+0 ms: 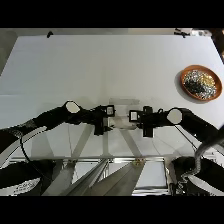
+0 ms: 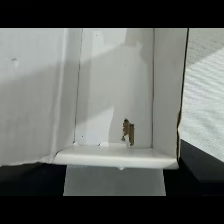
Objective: Fold the box and place the chain.
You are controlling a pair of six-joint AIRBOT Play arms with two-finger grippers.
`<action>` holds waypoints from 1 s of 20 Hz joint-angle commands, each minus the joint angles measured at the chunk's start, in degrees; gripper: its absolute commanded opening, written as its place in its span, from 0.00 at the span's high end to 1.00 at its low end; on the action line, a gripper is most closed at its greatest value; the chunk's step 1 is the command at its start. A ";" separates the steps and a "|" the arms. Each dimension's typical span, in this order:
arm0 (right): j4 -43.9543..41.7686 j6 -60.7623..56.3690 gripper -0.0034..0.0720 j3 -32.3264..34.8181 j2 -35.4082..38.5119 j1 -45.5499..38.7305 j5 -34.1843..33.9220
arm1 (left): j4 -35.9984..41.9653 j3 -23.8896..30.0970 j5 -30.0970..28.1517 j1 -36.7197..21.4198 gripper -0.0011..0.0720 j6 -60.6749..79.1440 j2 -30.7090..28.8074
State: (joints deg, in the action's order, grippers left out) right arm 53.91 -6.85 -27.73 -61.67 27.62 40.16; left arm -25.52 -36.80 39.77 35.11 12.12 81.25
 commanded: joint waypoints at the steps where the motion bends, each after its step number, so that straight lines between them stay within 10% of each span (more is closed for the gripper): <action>1: -1.64 -0.07 0.69 0.02 -0.61 0.28 -0.48 | 0.17 0.00 -0.11 -0.02 0.48 -0.11 0.02; 4: -1.68 -0.09 0.51 0.02 -1.14 0.28 -0.52 | 0.17 0.00 -0.11 0.00 0.48 -0.11 0.02; 11: -1.66 -0.07 0.49 0.02 -1.14 0.28 -0.76 | 0.17 0.00 -0.11 0.00 0.48 -0.13 0.02; 13: -1.66 -0.11 0.30 0.02 -1.14 0.31 -0.76 | 0.17 0.00 -0.11 0.00 0.48 -0.11 0.02; 20: -1.68 -0.13 0.24 0.02 -1.14 0.28 -0.72 | 0.17 0.00 -0.11 0.00 0.48 -0.11 0.02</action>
State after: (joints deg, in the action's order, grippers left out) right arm 52.23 -6.92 -27.75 -62.78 27.86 39.48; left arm -25.30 -36.80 39.66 35.11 12.01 81.25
